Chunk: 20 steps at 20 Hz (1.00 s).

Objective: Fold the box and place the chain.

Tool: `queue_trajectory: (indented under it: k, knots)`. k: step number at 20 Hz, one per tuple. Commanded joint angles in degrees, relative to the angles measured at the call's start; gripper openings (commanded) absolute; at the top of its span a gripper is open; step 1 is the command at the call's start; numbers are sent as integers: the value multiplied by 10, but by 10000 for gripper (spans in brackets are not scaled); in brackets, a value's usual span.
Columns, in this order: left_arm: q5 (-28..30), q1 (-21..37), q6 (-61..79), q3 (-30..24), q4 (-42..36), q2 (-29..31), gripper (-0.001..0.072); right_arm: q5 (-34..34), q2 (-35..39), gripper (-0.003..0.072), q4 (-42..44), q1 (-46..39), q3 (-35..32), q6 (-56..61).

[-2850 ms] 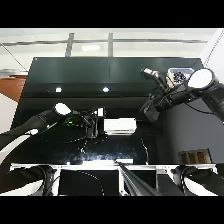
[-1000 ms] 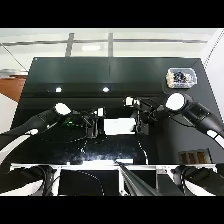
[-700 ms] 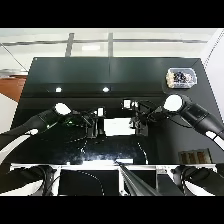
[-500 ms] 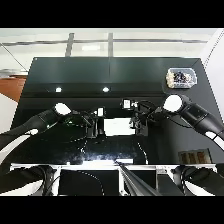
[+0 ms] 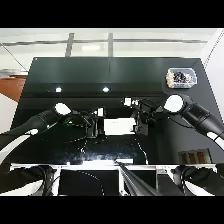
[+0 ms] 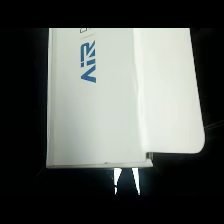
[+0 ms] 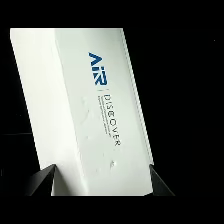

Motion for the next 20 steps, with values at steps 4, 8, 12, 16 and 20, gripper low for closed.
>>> queue_trajectory:
  k: [4, 8, 12, 16, 20]
  knots:
    - [0, 0, -1, 0, 0, 0, 394, -44, -1, 709, -23, 16, -7, 2]
    - [0, 0, 0, 0, 0, 0, 394, -43, -1, 708, -24, 18, -7, 2]
    - [0, 0, 0, 0, 0, 0, 393, -40, -1, 613, -24, 19, -7, 2]
    - [0, 0, -1, 0, 0, 0, 393, -28, -1, 234, -23, 19, -7, 2]
    - [0, 0, 0, 0, 0, 0, 394, -29, 0, 227, -20, 19, -6, 3]
